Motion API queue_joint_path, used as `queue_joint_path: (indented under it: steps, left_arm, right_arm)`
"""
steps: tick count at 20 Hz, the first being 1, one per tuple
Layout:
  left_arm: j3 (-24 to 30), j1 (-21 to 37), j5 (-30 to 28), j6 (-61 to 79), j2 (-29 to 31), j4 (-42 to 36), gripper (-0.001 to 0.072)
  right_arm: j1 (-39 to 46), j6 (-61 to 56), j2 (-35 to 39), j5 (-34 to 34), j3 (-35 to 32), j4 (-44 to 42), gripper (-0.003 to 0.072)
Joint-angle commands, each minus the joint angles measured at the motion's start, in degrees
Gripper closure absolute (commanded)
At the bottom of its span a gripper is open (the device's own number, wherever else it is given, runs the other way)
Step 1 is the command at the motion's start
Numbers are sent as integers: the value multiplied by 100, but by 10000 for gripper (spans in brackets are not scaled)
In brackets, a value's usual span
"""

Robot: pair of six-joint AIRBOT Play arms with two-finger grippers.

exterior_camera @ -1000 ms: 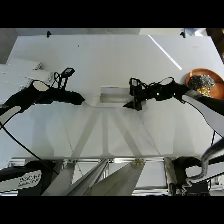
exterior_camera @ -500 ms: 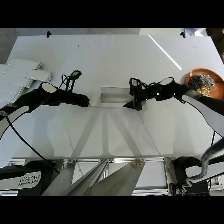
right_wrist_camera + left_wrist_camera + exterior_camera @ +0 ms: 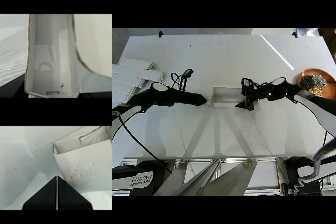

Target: Fold the box and place the chain.

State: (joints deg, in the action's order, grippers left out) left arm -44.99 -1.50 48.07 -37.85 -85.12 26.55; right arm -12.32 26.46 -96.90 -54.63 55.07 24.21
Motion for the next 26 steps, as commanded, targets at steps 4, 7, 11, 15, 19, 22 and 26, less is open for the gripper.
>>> queue_joint_path:
  steps: [4,7,11,15,19,22,26]
  left_arm:
    - [2,17,337,715,-4,-914,659]
    - [2,11,516,960,-11,-1108,596]
    - [2,-11,621,1325,-22,-1156,537]
    - [2,-15,662,1377,-122,-1180,491]
    - [2,-7,717,1436,-258,-1165,501]
    - [2,57,695,1429,-258,-1150,501]
    - [2,229,787,1432,-254,-1156,500]
  right_arm:
    - [0,0,-2,-2,7,-2,165]
    - [0,0,-2,-2,7,-2,165]
    - [0,0,-2,-2,7,-2,165]
    - [0,0,-2,-2,7,-2,165]
    - [0,0,-2,-2,7,-2,165]
    - [0,0,-2,-2,7,0,165]
    - [0,0,-2,0,7,0,165]
